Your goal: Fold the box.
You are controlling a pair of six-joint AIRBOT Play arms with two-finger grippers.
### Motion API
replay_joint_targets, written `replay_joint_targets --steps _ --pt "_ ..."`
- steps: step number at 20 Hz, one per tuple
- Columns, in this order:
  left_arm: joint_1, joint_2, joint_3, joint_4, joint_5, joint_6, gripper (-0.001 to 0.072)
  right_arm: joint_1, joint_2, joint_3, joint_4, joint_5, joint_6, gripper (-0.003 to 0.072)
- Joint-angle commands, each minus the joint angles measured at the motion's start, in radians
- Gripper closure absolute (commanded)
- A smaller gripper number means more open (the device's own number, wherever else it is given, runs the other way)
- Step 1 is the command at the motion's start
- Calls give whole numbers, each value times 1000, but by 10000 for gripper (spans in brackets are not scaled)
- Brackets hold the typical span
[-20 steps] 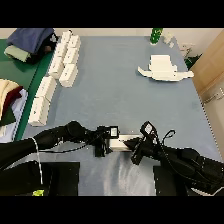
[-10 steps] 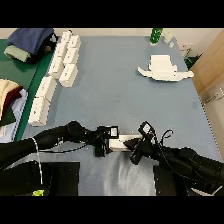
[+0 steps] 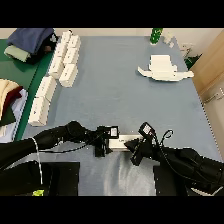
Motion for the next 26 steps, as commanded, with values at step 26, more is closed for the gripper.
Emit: replay_joint_targets --steps 26 --pt "0 1 1 0 0 0 193 -450 -16 539 -946 -966 694 681"
